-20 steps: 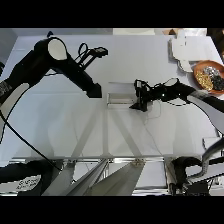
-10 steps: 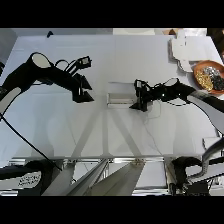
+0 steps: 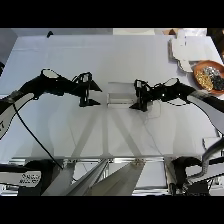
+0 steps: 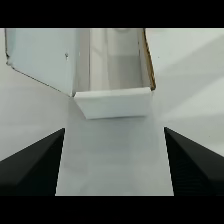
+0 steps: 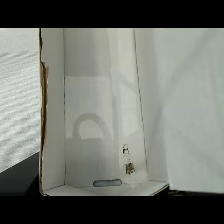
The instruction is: Fold the box and place the chain.
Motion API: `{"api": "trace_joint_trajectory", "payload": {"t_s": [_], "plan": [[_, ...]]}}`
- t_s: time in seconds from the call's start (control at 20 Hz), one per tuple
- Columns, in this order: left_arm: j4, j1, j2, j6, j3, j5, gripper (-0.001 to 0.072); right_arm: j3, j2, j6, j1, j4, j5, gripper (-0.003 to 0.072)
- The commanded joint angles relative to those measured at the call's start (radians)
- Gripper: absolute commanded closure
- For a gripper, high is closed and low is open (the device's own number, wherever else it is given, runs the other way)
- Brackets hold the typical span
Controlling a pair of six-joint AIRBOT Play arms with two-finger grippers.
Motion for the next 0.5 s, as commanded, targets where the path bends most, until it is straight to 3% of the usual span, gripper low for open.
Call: {"api": "trace_joint_trajectory", "payload": {"t_s": [0.0, 0.45], "plan": [[-0.086, -0.002, -0.052, 0.041, -0.005, 0.005, 0.0012, 0.000, 0.001, 0.000, 0.000, 0.000, 0.000, 0.0288], [-0.105, -0.009, -0.074, -0.008, 0.026, 0.051, 0.0012, 0.000, 0.001, 0.000, 0.000, 0.000, 0.000, 0.0289]]}}
